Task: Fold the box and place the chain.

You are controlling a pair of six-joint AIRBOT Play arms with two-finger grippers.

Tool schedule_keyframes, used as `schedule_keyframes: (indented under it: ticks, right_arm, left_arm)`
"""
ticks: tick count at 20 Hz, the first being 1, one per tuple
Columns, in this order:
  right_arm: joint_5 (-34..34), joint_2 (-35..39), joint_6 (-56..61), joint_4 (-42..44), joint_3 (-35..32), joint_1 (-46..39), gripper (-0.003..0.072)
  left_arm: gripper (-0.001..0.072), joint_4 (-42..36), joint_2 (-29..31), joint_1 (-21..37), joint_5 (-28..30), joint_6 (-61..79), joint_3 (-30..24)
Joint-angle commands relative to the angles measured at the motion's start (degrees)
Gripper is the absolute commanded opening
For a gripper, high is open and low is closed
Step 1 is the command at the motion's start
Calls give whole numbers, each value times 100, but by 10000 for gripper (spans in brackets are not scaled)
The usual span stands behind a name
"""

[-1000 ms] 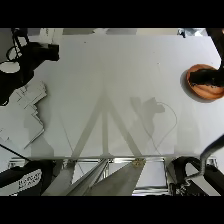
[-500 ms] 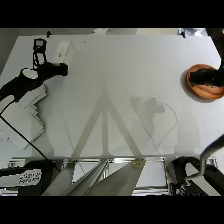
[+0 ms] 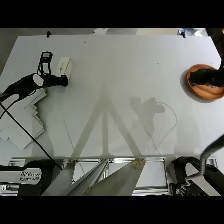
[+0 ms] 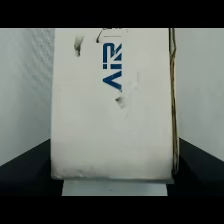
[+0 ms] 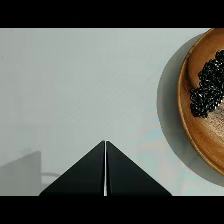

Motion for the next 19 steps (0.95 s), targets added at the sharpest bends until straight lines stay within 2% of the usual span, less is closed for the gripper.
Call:
schedule_keyframes:
  ticks: [1,5,7,15,19]
  right_arm:
    - [2,4,2,2,7,-2,9]
    - [2,4,2,2,7,-2,9]
    - [2,4,0,2,7,-2,9]
    - [2,4,2,0,7,-2,9]
    - [2,4,2,2,7,-2,9]
  left_arm:
    - [650,227,35,7,-109,-221,-2]
    - [656,229,400,7,-339,-212,0]
    - [701,229,686,7,-389,-212,0]
    - [699,225,2326,4,-855,-214,0]
    - [698,-208,3032,-4,-1246,-232,0]
